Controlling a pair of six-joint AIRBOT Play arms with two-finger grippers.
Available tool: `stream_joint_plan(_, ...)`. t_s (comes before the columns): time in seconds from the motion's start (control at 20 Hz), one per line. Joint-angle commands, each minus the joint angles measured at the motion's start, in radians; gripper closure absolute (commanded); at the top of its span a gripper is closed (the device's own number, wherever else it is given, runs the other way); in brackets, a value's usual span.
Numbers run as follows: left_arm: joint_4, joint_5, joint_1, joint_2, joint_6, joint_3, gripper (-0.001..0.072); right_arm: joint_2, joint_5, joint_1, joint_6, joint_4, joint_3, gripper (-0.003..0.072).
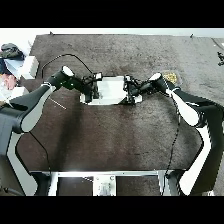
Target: Fold the box and place the chain.
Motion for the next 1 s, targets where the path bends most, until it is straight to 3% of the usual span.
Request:
stream_joint_plan(0.0,-0.049,-0.002,-0.001,-0.002,0.021,-0.004,0.0624,0.000,0.000,0.001,0.000,0.000,0.001,0.0351)
stream_joint_plan(0.05,-0.051,-0.003,-0.001,-0.002,0.021,-0.009,0.0613,0.000,0.000,0.000,0.000,0.000,0.001,0.0351)
stream_joint_plan(0.1,-0.054,-0.003,-0.001,-0.002,0.027,-0.016,0.0463,0.000,0.000,0.000,0.000,0.000,0.001,0.0351)
stream_joint_plan(0.15,-0.061,-0.001,-0.001,-0.002,0.037,-0.025,0.0368,0.000,0.000,0.000,0.000,0.000,0.001,0.0351)
stream_joint_plan(0.3,-0.084,-0.004,-0.001,-0.002,0.048,-0.030,0.0340,0.000,0.000,0.000,0.000,0.000,0.001,0.0351)
stream_joint_plan(0.35,-0.088,-0.005,-0.001,-0.002,0.055,-0.030,0.0254,0.000,0.000,0.000,0.000,0.000,0.001,0.0351)
stream_joint_plan(0.4,-0.088,-0.003,-0.001,-0.002,0.066,-0.030,0.0066,0.000,0.000,0.000,0.000,0.000,0.001,0.0351)
stream_joint_plan(0.45,-0.089,-0.002,-0.001,-0.002,0.064,-0.030,-0.0006,0.000,0.000,0.000,0.000,0.000,0.001,0.0351)
stream_joint_plan(0.7,-0.088,-0.003,0.000,-0.002,0.064,-0.030,-0.0003,0.000,0.000,0.000,0.000,0.000,0.001,0.0351)
stream_joint_plan(0.8,-0.086,-0.014,0.007,-0.002,0.063,-0.029,0.0420,0.000,0.000,0.000,0.000,0.000,0.001,0.0351)
stream_joint_plan(0.85,-0.082,-0.021,0.015,-0.002,0.065,-0.029,0.0518,0.000,0.000,0.000,0.000,0.000,0.001,0.0351)
stream_joint_plan(0.95,-0.084,-0.043,0.040,-0.001,0.064,-0.028,0.0545,0.000,0.000,0.000,0.000,0.000,0.001,0.0351)
